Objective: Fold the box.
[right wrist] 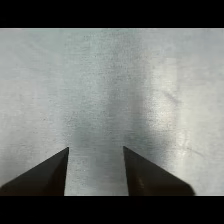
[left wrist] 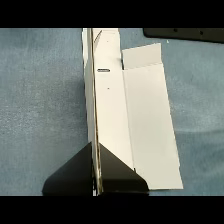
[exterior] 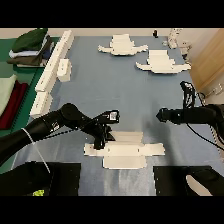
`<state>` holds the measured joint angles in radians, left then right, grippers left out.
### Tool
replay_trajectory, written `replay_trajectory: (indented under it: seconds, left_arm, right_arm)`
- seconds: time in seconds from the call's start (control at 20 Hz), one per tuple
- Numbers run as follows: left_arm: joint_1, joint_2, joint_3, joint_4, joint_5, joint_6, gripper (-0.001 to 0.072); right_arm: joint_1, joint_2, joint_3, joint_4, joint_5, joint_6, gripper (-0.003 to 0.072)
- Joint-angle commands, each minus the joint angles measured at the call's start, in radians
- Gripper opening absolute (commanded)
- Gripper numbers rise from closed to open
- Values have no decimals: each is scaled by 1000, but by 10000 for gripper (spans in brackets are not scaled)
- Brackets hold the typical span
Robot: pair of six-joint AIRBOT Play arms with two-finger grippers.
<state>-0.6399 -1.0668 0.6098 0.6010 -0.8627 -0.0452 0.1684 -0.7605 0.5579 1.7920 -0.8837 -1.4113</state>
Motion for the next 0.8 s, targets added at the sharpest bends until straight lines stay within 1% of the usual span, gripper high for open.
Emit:
replay_trajectory:
  seconds: [0.0, 0.05, 0.2, 0.35, 0.5, 0.6, 0.7, 0.75]
  left_arm:
    - [-1, 1, 1, 5, -1, 0, 16]
    - [-1, 1, 1, 5, -1, 0, 16]
    - [-1, 1, 1, 5, -1, 0, 16]
    - [-1, 1, 1, 5, -1, 0, 16]
    - [-1, 1, 1, 5, -1, 0, 16]
    - [-1, 1, 1, 5, -1, 0, 16]
    - [-1, 1, 1, 5, -1, 0, 16]
    - [-1, 1, 1, 5, -1, 0, 16]
  right_arm:
    - [0, 0, 1, 10, -60, 0, 137]
    - [0, 0, 1, 22, -89, -2, 7]
    - [15, 37, 1, 96, -195, -44, 6]
    - [94, 160, 1, 136, -323, -33, 5]
    - [225, 325, -4, 140, -439, 46, 4]
    - [334, 414, -14, 142, -502, 39, 5]
    - [452, 465, -44, 142, -501, -51, 4]
    - [514, 468, -65, 140, -492, -98, 4]
